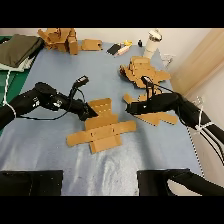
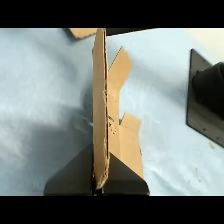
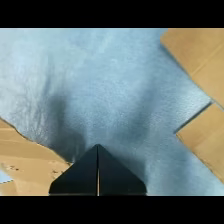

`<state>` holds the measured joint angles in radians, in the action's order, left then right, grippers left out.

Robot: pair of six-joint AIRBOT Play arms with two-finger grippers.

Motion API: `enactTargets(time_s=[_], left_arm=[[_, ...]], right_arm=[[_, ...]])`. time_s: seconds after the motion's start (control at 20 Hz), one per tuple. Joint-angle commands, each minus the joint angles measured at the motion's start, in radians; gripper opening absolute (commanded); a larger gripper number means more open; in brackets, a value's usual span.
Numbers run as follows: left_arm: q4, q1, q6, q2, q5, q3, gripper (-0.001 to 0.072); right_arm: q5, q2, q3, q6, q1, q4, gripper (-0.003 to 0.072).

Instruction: Fold the box.

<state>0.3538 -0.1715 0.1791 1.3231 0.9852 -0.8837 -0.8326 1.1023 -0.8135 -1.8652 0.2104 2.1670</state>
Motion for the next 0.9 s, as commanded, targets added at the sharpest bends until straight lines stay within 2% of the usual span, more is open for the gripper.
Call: enactTargets(time_s=[0.0, 0.15, 0.35, 0.65, 0.85], left_arm=[[-0.026, -0.083, -0.185, -0.037, -0.097, 0.021, 0.0012], [-0.093, -0.106, -0.294, -0.037, -0.092, 0.082, 0.0012], [-0.091, -0.108, -0.328, -0.037, -0.082, 0.132, 0.0012], [-0.093, -0.097, -0.392, -0.029, -0.091, 0.147, 0.0013], [-0.099, -0.096, -0.392, 0.024, 0.021, 0.145, 0.0013]], right_arm=[[-0.05, 0.0, -0.037, 0.045, -0.028, -0.009, 0.0003], [-0.024, 0.0, -0.037, 0.075, -0.028, -0.01, 0.0002], [0.0, 0.0, -0.037, 0.095, -0.024, -0.01, 0.0002], [0.03, 0.002, -0.037, 0.105, 0.036, -0.014, 0.0002], [0.05, 0.002, -0.037, 0.123, 0.054, -0.031, 0.0002]])
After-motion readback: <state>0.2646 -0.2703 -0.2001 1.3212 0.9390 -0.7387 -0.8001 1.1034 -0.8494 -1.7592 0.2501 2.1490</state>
